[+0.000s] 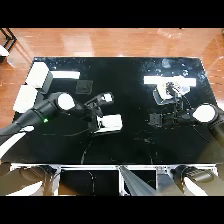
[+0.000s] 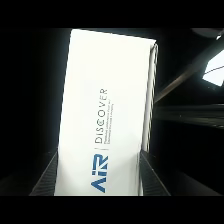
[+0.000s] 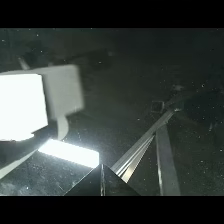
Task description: Fold the box and place the chain.
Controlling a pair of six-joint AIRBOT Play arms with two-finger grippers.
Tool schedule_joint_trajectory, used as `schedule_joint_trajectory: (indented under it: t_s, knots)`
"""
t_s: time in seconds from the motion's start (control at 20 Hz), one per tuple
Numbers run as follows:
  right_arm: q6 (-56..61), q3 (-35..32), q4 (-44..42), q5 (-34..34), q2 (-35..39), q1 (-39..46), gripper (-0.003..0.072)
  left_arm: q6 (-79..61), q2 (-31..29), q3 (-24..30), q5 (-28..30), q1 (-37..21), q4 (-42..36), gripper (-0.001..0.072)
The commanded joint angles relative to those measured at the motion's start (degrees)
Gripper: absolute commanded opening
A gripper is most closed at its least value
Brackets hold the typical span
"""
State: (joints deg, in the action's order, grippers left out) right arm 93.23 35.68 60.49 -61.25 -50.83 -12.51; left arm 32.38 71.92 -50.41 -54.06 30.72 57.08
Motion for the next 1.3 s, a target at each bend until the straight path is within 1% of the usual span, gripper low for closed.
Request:
schedule_joint_trajectory:
  t_s: [0.0,0.2,0.4,0.5,0.65,0.8,0.9,1.0,1.1,1.25]
  knots:
    - [-0.2,0.0,0.0,0.0,0.0,0.0,0.0018,10.2,-3.1,-0.5,-7.8,-6.2,4.1,0.0417]
    - [-1.4,0.0,0.0,0.0,0.0,0.0,0.0018,18.8,-8.9,-0.3,-14.7,-15.0,10.9,0.0417]
    - [-3.8,0.0,0.0,0.0,0.0,0.0,0.0019,23.9,-15.2,0.7,-20.6,-26.7,11.9,0.0417]
    - [-5.0,0.0,0.0,0.0,0.0,0.0,0.0018,25.2,-18.4,1.9,-24.2,-33.8,12.7,0.0418]
    - [-6.1,0.0,0.0,0.3,0.0,0.0,0.0018,25.3,-21.8,2.5,-29.9,-44.3,16.7,0.0418]
    - [-6.6,0.0,0.0,2.1,0.0,0.0,0.0018,25.2,-24.2,2.5,-33.0,-56.0,18.6,0.0418]
    - [-6.7,0.0,0.0,2.8,0.0,0.0,0.0018,25.0,-25.2,2.5,-33.2,-63.5,18.5,0.0418]
    - [-6.7,0.0,0.0,2.9,0.0,0.0,0.0018,24.4,-25.3,2.5,-31.6,-69.9,18.6,0.0418]
    - [-6.7,0.0,-0.2,3.3,0.0,0.0,0.0018,22.6,-25.3,2.5,-28.4,-75.1,18.7,0.0418]
    - [-6.7,0.0,-0.2,3.7,0.0,0.0,0.0019,19.3,-24.3,2.5,-21.6,-80.8,19.0,0.0418]
